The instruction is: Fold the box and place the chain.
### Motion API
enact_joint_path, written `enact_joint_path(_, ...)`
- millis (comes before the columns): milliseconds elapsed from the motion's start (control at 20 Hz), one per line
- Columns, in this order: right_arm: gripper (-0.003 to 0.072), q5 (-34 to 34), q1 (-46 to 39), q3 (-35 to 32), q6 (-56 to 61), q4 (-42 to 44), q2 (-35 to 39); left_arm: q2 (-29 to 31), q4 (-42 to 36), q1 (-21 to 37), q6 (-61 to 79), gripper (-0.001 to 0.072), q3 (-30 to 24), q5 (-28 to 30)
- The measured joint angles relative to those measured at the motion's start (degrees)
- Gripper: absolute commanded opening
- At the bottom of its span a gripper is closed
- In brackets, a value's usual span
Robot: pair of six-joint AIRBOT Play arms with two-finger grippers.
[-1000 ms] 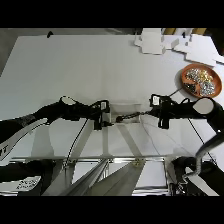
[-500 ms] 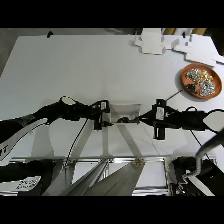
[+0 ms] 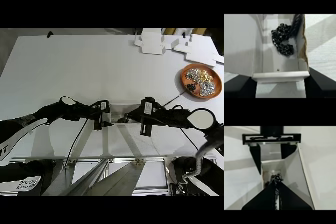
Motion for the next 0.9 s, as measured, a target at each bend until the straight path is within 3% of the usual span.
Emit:
enact_joint_path(100, 0.0024, -2.01, 0.2, 0.0, 1.84, 0.15, -2.69, 0.0, 0.0, 0.0, 0.0, 0.0343, 0.0, 0.0)
enact_joint_path(200, 0.0207, -3.41, 0.31, 0.0, 3.65, 0.2, -5.16, 0.0, 0.02, 0.0, 0.0, 0.0343, 0.0, 0.0)
enact_joint_path(550, 0.02, -4.79, 0.35, 0.0, 12.9, -3.43, -8.04, 0.0, 0.02, 0.0, 0.0, 0.0343, 0.0, 0.0)
enact_joint_path(900, 0.0199, -2.75, -0.85, 0.0, 32.04, -24.48, 0.7, 0.0, 0.02, 0.0, 0.0, 0.0343, 0.0, 0.0)
